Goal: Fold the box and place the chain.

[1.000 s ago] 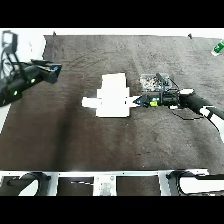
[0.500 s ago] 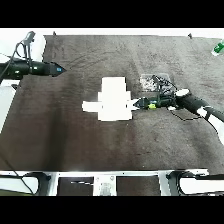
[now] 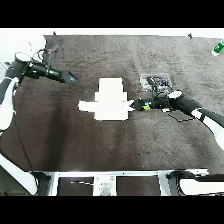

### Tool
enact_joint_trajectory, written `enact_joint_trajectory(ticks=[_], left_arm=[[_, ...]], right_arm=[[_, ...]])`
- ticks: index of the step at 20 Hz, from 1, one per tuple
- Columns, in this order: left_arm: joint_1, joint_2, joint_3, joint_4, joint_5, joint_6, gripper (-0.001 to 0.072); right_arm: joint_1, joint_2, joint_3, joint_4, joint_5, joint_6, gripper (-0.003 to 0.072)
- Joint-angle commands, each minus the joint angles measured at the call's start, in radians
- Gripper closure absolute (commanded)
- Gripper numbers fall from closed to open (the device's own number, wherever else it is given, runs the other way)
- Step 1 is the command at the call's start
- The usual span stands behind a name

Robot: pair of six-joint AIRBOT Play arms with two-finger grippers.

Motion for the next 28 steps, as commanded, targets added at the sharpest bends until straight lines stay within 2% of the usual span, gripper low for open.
enact_joint_trajectory(ticks=[1,9,15,18,21,25,28], left_arm=[[-0.058,-0.064,0.023,-0.006,-0.047,0.000,0.0213],[-0.170,-0.083,0.023,-0.041,-0.053,0.047,0.0213],[-0.172,-0.083,0.023,-0.018,0.003,0.060,0.0213],[-0.172,-0.083,0.022,0.056,0.055,0.050,0.0213],[-0.172,-0.089,0.023,0.060,0.070,0.050,0.0214],[-0.172,-0.160,0.027,-0.031,0.001,0.038,0.0214],[-0.173,-0.176,0.027,-0.083,-0.014,0.057,0.0214]], right_arm=[[0.007,-0.001,-0.010,0.012,-0.017,0.008,0.0676],[0.022,0.000,-0.010,0.030,-0.017,-0.071,0.0675],[0.029,0.000,-0.010,0.031,-0.016,-0.116,0.0675],[0.032,0.000,-0.010,0.031,-0.016,-0.116,0.0675],[0.035,0.000,-0.010,0.031,-0.016,-0.116,0.0675],[0.035,0.000,-0.009,0.031,-0.011,-0.116,0.0675],[0.035,0.000,-0.009,0.031,-0.009,-0.116,0.0675]])
